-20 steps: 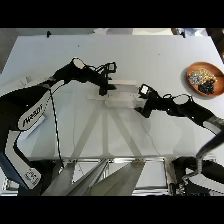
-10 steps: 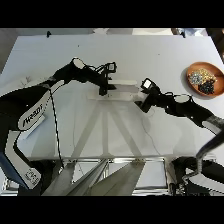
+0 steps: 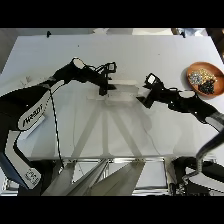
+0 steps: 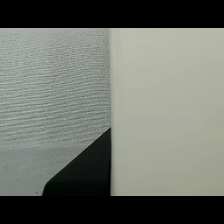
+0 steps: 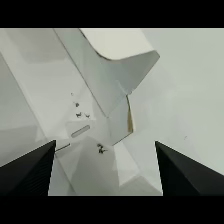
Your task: Fold the box and place the chain.
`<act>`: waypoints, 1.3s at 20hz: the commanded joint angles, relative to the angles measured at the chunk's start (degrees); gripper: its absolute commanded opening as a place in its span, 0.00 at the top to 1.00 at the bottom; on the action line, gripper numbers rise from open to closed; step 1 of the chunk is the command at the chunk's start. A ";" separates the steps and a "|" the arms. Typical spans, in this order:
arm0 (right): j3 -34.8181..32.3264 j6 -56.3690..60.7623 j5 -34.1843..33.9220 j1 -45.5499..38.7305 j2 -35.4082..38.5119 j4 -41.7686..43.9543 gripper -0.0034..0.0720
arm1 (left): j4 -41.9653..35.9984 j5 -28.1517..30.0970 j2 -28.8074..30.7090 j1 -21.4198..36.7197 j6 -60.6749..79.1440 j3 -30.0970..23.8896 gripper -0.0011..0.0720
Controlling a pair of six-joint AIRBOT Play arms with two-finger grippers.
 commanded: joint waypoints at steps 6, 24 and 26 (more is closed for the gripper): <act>2.97 8.33 2.58 -0.79 -1.25 -17.42 0.04 | 0.00 0.02 -0.04 -0.04 0.00 0.00 0.97; 0.31 14.75 -0.35 2.38 -0.48 -12.50 0.04 | 0.00 0.02 -0.04 -0.04 0.00 0.00 0.97; 0.31 14.67 -0.39 2.38 -0.48 -11.13 0.04 | 0.00 0.02 -0.04 -0.04 0.00 0.00 0.97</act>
